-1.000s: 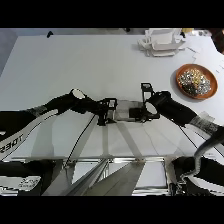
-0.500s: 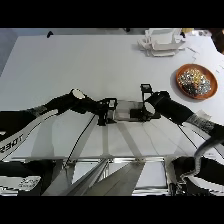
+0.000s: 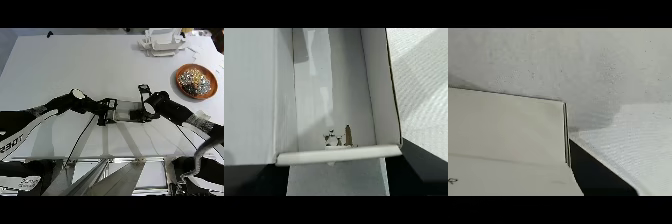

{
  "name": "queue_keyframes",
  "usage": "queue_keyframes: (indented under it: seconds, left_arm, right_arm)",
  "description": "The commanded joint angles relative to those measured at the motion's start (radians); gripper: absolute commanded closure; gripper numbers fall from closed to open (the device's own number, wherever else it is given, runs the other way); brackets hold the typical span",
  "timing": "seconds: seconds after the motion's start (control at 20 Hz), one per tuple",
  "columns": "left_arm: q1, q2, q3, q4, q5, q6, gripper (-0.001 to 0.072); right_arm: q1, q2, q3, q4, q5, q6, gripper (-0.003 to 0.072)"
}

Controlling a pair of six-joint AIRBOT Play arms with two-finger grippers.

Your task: Fold the box and place the chain.

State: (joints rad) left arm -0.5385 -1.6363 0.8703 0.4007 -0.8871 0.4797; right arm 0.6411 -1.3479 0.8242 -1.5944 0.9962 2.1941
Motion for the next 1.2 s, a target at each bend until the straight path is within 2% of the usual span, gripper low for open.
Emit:
queue_keyframes:
  seconds: [0.0,0.05,0.2,0.25,0.3,0.35,0.4,0.5,0.6,0.8,0.85,0.95,1.0,1.1,1.15]
  left_arm:
    - [0.001,0.0,0.0,-0.001,0.0,-0.002,0.0501]
    - [0.001,0.0,0.0,-0.001,0.0,-0.001,0.0501]
    - [0.001,0.0,0.0,-0.001,0.0,-0.002,0.0501]
    - [0.001,0.0,0.0,-0.001,0.0,-0.002,0.0501]
    - [0.001,0.0,0.0,-0.001,0.0,-0.001,0.0501]
    - [0.001,0.0,0.0,-0.001,0.0,-0.002,0.0501]
    - [0.001,0.0,0.0,-0.001,0.0,-0.002,0.0501]
    - [0.001,0.0,0.0,-0.001,0.0,-0.001,0.0501]
    - [0.001,0.0,0.0,-0.001,0.0,-0.001,0.0501]
    - [0.001,0.0,0.0,-0.001,0.0,-0.002,0.0501]
    - [0.001,0.001,0.0,-0.001,0.0,-0.002,0.0501]
    - [0.001,0.0,0.0,-0.001,0.0,-0.002,0.0501]
    - [0.001,0.0,0.0,-0.001,0.0,-0.002,0.0501]
    - [0.001,0.0,0.0,-0.001,0.0,-0.002,0.0501]
    - [0.001,0.0,0.0,-0.001,0.0,-0.002,0.0501]
  right_arm:
    - [0.0,0.0,0.001,0.001,-0.002,0.0,0.061]
    - [0.0,0.0,0.001,0.001,-0.003,-0.001,0.0648]
    - [0.0,0.0,0.0,0.002,-0.019,0.0,0.0647]
    - [0.0,-0.003,0.0,0.002,-0.02,0.0,0.0627]
    - [0.0,-0.007,0.0,0.003,-0.019,0.0,0.0547]
    - [0.0,-0.012,0.0,0.003,-0.019,0.0,0.0506]
    - [0.0,-0.015,0.0,0.003,-0.017,0.0,0.0514]
    - [0.0,-0.015,0.0,0.003,-0.016,-0.001,0.064]
    - [0.0,-0.015,0.0,0.003,-0.016,-0.001,0.0665]
    - [0.0,-0.011,0.001,0.002,-0.013,-0.005,0.0665]
    - [0.0,-0.003,0.001,0.002,-0.013,-0.023,0.0629]
    - [0.0,0.021,0.001,-0.005,-0.011,-0.073,0.0451]
    - [0.0,0.038,0.001,-0.007,-0.009,-0.086,0.0427]
    - [0.0,0.077,0.001,-0.011,-0.009,-0.117,0.033]
    - [0.0,0.103,0.001,-0.023,-0.008,-0.154,0.0311]
